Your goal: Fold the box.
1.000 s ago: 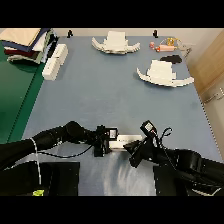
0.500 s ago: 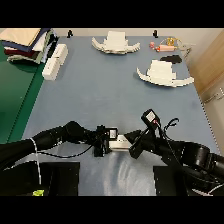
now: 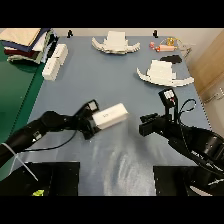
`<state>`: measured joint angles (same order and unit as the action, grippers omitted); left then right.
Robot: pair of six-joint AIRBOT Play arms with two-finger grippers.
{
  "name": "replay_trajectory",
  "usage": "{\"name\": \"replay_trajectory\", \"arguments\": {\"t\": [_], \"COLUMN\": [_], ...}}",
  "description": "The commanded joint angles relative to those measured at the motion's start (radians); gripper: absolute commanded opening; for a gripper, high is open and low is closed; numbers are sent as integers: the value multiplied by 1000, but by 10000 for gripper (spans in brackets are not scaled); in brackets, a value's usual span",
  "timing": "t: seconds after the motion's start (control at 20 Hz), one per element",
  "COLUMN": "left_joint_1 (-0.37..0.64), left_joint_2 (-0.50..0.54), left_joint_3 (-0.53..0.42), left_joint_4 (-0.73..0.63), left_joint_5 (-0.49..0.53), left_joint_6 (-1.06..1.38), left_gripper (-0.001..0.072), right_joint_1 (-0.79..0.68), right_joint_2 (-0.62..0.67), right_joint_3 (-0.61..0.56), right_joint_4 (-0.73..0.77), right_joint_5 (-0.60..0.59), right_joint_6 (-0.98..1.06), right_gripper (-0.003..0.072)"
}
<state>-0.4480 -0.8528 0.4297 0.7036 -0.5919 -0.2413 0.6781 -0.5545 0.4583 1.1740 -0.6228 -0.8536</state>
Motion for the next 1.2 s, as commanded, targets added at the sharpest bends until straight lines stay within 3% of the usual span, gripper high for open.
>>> {"name": "replay_trajectory", "arguments": {"t": [0.0, 0.2, 0.4, 0.6, 0.8, 1.15], "left_joint_1": [321, 712, 902, 906, 882, 782], "left_joint_2": [93, 56, -96, -295, -470, -769], "left_joint_3": [4, 60, 196, 346, 473, 788], "left_joint_4": [331, 341, 341, 296, 215, 171], "left_joint_5": [-143, -148, -109, -97, -16, 25], "left_joint_6": [-307, -313, -314, -313, -313, -317], "left_gripper": [528, 528, 528, 528, 528, 528], "right_joint_1": [-38, -43, -43, -43, -43, -43], "right_joint_2": [0, -1, -13, -64, -125, -199], "right_joint_3": [10, 10, 10, 10, 10, 10], "right_joint_4": [-80, -94, -97, -97, -97, -97], "right_joint_5": [-22, -22, -22, -22, -21, -13], "right_joint_6": [76, 79, 80, 80, 106, 166], "right_gripper": [3, 3, 3, 3, 3, 3]}}
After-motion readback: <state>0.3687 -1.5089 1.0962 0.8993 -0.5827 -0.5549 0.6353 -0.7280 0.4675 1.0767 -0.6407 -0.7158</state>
